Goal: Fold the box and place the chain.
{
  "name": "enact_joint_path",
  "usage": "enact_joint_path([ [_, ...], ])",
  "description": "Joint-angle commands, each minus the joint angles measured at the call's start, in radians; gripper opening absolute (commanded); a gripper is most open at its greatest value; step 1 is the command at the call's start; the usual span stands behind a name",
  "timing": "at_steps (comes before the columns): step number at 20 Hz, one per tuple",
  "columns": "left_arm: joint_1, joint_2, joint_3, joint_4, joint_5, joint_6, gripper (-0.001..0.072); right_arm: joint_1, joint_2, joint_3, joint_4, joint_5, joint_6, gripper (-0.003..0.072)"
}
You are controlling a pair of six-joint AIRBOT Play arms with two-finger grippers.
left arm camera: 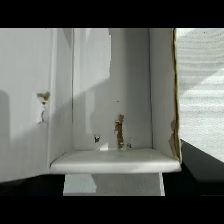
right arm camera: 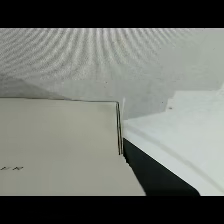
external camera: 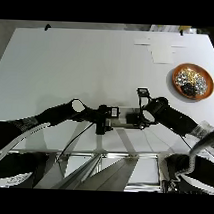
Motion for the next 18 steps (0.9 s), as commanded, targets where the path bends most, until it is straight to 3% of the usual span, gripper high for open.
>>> enact_joint_path([
  [1,0.001,0.000,0.000,0.000,0.000,0.000,0.0209,0.000,0.002,0.019,-0.025,0.050,0.000,0.0169],
  [5,0.001,0.000,0.000,0.000,0.000,0.000,0.0209,0.000,-0.001,0.019,-0.024,0.050,0.004,0.0151],
  [10,0.001,0.000,0.000,0.000,0.000,0.000,0.0209,0.000,-0.024,0.019,-0.007,0.049,0.004,0.0040],
  [18,0.001,0.000,0.000,0.000,0.000,0.000,0.0209,0.001,-0.028,0.018,0.004,0.051,0.004,0.0048],
])
